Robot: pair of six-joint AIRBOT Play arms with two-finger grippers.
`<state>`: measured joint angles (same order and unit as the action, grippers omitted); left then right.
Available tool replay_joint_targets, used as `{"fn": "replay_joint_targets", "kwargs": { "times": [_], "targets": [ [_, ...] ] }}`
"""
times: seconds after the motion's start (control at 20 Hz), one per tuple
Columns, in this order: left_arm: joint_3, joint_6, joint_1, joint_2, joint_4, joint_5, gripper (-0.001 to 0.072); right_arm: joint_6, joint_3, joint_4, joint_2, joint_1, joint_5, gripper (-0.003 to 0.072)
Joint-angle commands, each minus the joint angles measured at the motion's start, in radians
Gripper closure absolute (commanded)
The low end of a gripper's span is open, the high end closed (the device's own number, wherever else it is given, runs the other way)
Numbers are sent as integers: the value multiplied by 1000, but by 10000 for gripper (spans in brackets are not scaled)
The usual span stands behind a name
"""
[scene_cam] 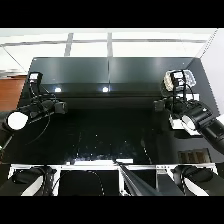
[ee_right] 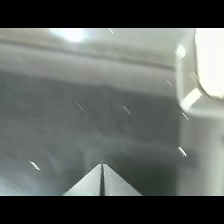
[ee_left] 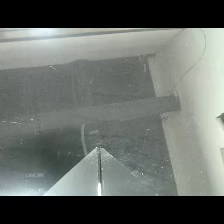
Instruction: Fold the box and place the chain.
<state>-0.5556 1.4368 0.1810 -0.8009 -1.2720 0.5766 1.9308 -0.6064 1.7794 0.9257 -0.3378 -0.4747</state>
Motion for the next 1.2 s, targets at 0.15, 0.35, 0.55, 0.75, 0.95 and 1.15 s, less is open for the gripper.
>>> {"fn": "replay_joint_targets", "kwargs": {
  "times": [0.15,0.35,0.55,0.75,0.95,1.15],
  "targets": [
    [0,0,1,-1,0,0,684,-12,-41,106,14,124,453,32],
    [0,0,1,-1,0,0,685,-26,-173,110,79,532,117,31],
    [0,0,1,-1,0,0,685,-55,-305,32,182,952,-208,32],
    [0,0,1,-1,0,0,685,-460,-512,-404,372,1246,-424,34],
    [0,0,1,-1,0,0,684,-873,-684,-549,578,1365,-831,34],
    [0,0,1,-1,0,0,685,-1108,-684,-566,631,1332,-885,35]
  ]
}}
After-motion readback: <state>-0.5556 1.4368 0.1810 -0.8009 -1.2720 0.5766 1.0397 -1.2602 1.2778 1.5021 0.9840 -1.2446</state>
